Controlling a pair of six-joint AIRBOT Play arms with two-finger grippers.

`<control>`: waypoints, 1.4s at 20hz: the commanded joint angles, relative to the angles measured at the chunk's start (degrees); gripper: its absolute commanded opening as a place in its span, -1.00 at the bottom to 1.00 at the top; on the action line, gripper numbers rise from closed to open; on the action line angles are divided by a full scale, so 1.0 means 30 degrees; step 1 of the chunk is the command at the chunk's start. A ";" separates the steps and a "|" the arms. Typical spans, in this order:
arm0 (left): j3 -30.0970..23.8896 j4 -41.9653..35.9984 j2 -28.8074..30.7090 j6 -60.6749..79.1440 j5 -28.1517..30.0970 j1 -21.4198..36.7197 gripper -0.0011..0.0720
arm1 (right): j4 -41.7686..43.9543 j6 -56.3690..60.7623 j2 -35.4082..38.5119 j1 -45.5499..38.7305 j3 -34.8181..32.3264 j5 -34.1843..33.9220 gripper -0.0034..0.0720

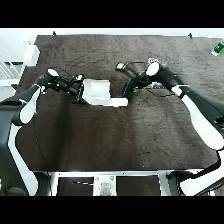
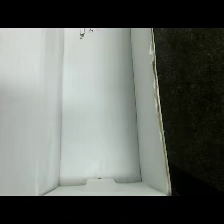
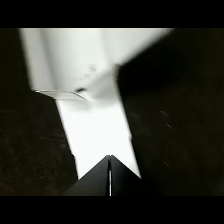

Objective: Fold the box and place the chain.

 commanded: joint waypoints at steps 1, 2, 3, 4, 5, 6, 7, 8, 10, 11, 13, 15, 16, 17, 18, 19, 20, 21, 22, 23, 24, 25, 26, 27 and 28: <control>0.0022 0.0007 0.0007 -0.0022 0.0044 0.0015 0.55 | -0.0284 0.5916 0.0474 -0.1705 -0.0168 0.0357 -0.86; 0.0022 0.0000 0.0007 -0.0022 0.0044 0.0015 0.55 | -0.0284 0.6776 0.0474 -0.2106 -0.0328 0.0357 -0.86; 0.0022 0.0007 0.0007 -0.0022 0.0044 0.0015 0.55 | -0.0284 0.7519 0.0474 -0.2484 -0.0561 0.0350 -0.86; 0.0022 0.0007 0.0007 -0.0029 0.0044 0.0015 0.55 | -0.0284 0.8189 0.0474 -0.2783 -0.0852 0.0342 -0.86; 0.0022 0.0007 0.0007 -0.0029 0.0044 0.0015 0.55 | -0.0284 0.8706 0.0474 -0.3045 -0.1260 0.0321 -0.86; 0.0022 0.0007 0.0007 -0.0029 0.0036 0.0015 0.55 | -0.0277 0.9180 0.0474 -0.3228 -0.1727 0.0189 -0.86; 0.0022 0.0007 0.0007 -0.0029 0.0036 0.0015 0.55 | -0.0168 0.9406 0.0466 -0.3271 -0.2331 0.0051 -0.86; 0.0022 0.0007 0.0007 -0.0029 0.0044 0.0015 0.55 | 0.0029 0.9697 0.0466 -0.3271 -0.3009 -0.0291 -0.86; 0.0022 0.0007 0.0007 -0.0036 0.0044 0.0015 0.55 | 0.1763 0.9573 0.0335 -0.3067 -0.4197 -0.1209 -0.86; 0.0022 0.0007 0.0007 -0.0044 0.0044 0.0015 0.55 | 0.2528 0.9340 0.0095 -0.2936 -0.4517 -0.1508 -0.86; 0.0022 0.0007 0.0007 -0.0044 0.0044 0.0015 0.55 | 0.3512 0.9253 -0.0685 -0.2565 -0.4590 -0.1537 -0.86; 0.0022 0.0007 0.0007 -0.0044 0.0044 0.0015 0.55 | 0.5056 0.8655 -0.1348 -0.1938 -0.4590 -0.2186 -0.86; 0.0022 0.0007 0.0007 -0.0044 0.0044 0.0015 0.55 | 0.5989 0.8072 -0.1581 -0.1559 -0.4583 -0.2586 -0.86; 0.0022 0.0007 0.0007 -0.0044 0.0044 0.0015 0.55 | 0.6951 0.7584 -0.1698 -0.1231 -0.4554 -0.2849 -0.86; 0.0022 0.0007 0.0007 -0.0044 0.0044 0.0015 0.55 | 0.7992 0.7002 -0.1698 -0.0925 -0.4539 -0.3045 -0.86; 0.0022 0.0007 0.0007 -0.0044 0.0044 0.0015 0.55 | 0.9100 0.6433 -0.1690 -0.0641 -0.4430 -0.2980 -0.86; 0.0022 0.0007 0.0007 -0.0044 0.0044 0.0015 0.55 | 0.9843 0.6084 -0.1676 -0.0401 -0.4320 -0.2856 -0.86; 0.0022 0.0007 0.0007 -0.0044 0.0044 0.0015 0.55 | 1.0178 0.6040 -0.1610 -0.0189 -0.4226 -0.2820 -0.81; 0.0022 0.0007 0.0007 -0.0051 0.0044 0.0015 0.55 | 1.0316 0.6047 -0.1530 0.0000 -0.4095 -0.2834 -0.76; 0.0022 0.0007 0.0007 -0.0044 0.0051 0.0015 0.55 | 1.0309 0.6040 -0.1406 0.0146 -0.3861 -0.2841 -0.76; 0.0022 0.0007 0.0007 -0.0051 0.0051 0.0015 0.55 | 1.0295 0.6033 -0.1260 0.0270 -0.3592 -0.2936 -0.76; 0.0022 0.0007 0.0007 -0.0051 0.0051 0.0015 0.55 | 1.0295 0.6033 -0.1100 0.0313 -0.3402 -0.3177 -0.76; 0.0022 0.0007 0.0007 -0.0051 0.0051 0.0015 0.55 | 1.0295 0.6025 -0.0954 0.0342 -0.3235 -0.3410 -0.76; 0.0022 0.0007 0.0007 -0.0051 0.0051 0.0015 0.55 | 1.0309 0.6047 -0.0918 0.0393 -0.3111 -0.3446 -0.75; 0.0022 0.0007 0.0007 -0.0051 0.0051 0.0015 0.55 | 1.0309 0.6091 -0.0918 0.0488 -0.3060 -0.3395 -0.58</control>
